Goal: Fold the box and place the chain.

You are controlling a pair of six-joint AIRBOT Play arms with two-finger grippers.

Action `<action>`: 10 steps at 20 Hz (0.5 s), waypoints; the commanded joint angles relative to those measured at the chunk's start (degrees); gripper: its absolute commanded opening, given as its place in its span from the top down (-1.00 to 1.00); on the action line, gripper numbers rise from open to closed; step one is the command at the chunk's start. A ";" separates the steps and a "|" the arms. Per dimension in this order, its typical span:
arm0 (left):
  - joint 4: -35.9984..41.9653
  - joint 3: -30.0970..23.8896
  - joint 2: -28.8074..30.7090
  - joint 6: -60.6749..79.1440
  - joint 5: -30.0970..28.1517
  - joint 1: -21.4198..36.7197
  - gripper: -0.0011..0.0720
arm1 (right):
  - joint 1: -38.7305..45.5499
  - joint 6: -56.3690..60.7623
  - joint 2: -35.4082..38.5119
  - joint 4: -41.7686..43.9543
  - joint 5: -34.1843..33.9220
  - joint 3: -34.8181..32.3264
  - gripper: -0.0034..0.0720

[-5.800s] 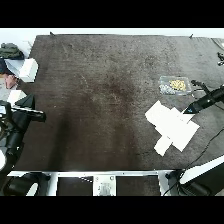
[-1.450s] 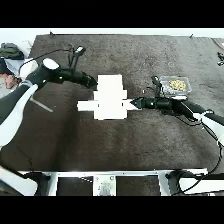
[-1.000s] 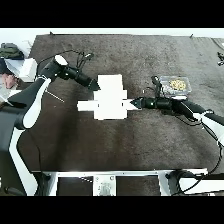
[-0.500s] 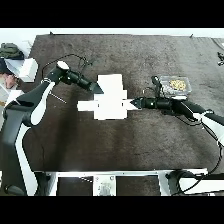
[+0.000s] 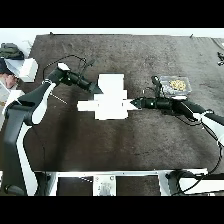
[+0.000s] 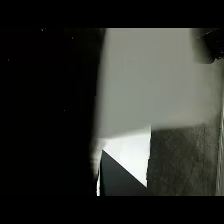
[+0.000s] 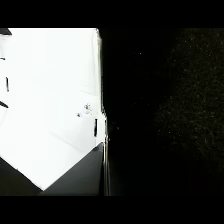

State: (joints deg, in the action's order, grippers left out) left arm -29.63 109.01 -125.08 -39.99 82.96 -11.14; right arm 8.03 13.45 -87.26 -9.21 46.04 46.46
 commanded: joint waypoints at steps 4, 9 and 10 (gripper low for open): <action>-2.95 0.04 -0.04 8.48 -0.39 0.00 0.94 | 1.36 0.02 0.55 0.09 0.26 0.00 -0.14; -2.40 0.04 0.13 24.48 -0.46 0.00 0.94 | 9.05 0.04 6.78 0.07 0.90 0.00 -0.09; -2.12 0.02 0.37 27.80 -0.46 0.00 0.95 | 10.36 0.04 8.00 0.04 1.68 0.00 -0.09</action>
